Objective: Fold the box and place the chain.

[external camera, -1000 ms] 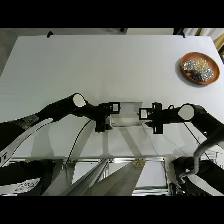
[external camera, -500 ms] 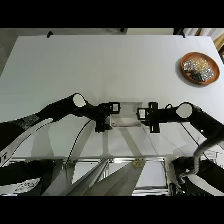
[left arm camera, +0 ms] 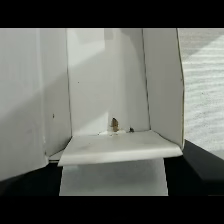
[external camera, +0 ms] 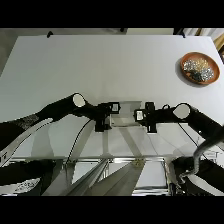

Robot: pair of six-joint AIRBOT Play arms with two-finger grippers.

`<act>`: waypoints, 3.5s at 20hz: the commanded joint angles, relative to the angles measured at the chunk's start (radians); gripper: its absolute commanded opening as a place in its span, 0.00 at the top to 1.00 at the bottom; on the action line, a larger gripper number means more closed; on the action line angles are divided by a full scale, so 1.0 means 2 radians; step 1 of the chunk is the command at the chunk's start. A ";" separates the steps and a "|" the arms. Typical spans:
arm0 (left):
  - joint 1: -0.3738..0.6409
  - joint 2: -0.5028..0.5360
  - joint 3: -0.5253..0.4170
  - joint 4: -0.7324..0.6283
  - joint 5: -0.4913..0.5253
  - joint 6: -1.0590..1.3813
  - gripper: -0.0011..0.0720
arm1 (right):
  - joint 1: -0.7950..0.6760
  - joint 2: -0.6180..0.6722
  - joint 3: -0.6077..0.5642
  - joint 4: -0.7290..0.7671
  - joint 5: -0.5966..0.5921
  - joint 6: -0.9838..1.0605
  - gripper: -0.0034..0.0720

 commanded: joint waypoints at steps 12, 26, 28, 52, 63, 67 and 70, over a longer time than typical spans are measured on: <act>0.000 0.000 0.000 -0.001 0.000 0.000 0.97 | 0.029 -0.010 0.000 0.023 -0.019 -0.015 0.37; 0.000 0.000 0.000 -0.001 0.000 0.000 0.97 | -0.091 0.136 0.000 -0.114 0.094 0.243 0.93; 0.000 0.000 0.000 -0.001 0.000 0.000 0.97 | -0.128 0.146 -0.001 -0.135 0.085 0.397 0.93; 0.000 0.000 0.000 -0.001 0.000 0.000 0.97 | -0.206 -0.012 -0.012 -0.074 0.142 0.559 0.93; 0.000 0.000 0.000 -0.001 0.000 0.000 0.97 | -0.133 -0.011 -0.013 0.016 0.128 0.535 0.77; 0.000 0.000 0.000 -0.001 0.000 0.000 0.97 | -0.121 0.000 -0.013 0.028 0.129 0.537 0.67; 0.000 0.000 0.000 -0.001 0.000 0.000 0.97 | -0.121 0.033 -0.012 0.027 0.129 0.553 0.63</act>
